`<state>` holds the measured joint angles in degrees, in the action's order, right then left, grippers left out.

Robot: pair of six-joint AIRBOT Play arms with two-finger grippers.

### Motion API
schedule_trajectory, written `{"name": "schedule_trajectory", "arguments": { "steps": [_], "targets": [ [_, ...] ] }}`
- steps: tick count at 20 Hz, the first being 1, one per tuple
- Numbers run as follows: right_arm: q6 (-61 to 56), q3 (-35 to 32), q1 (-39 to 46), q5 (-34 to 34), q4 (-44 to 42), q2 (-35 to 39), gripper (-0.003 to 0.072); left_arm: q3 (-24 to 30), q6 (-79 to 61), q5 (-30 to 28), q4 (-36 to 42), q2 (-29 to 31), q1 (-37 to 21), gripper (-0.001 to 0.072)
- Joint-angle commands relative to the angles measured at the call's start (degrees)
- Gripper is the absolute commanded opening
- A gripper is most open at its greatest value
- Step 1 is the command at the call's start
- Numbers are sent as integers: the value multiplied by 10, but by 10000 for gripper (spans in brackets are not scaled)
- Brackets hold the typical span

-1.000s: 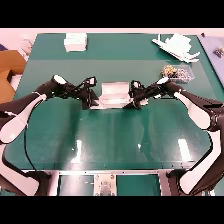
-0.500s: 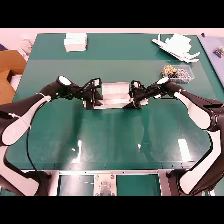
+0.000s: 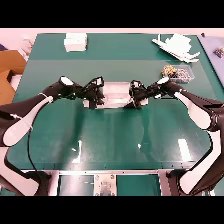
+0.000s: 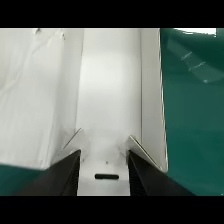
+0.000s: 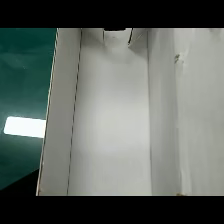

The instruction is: Fold the box and place the chain.

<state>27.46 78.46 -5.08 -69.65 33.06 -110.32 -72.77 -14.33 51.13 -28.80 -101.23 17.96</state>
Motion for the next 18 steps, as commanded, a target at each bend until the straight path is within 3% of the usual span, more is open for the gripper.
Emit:
{"name": "schedule_trajectory", "arguments": {
  "steps": [1, 7, 9, 12, 13, 18],
  "targets": [
    [0, 0, -1, -1, 0, 0, 550, 0, -7, -17, 6, -2, 18, 341],
    [0, 0, -1, -1, 0, 0, 550, 0, -6, -31, 6, -2, 23, 343],
    [0, 0, -1, -1, 0, 0, 550, 0, -5, -35, 6, -2, 23, 485],
    [0, 0, -1, -1, 0, 0, 550, 0, -5, -36, 6, -2, 23, 492],
    [0, 0, -1, -1, 0, 0, 550, 0, -3, -40, 7, -2, 23, 606],
    [0, 0, -1, -1, 0, 0, 550, 0, 5, -52, 6, -2, 23, 628]
  ]
}}
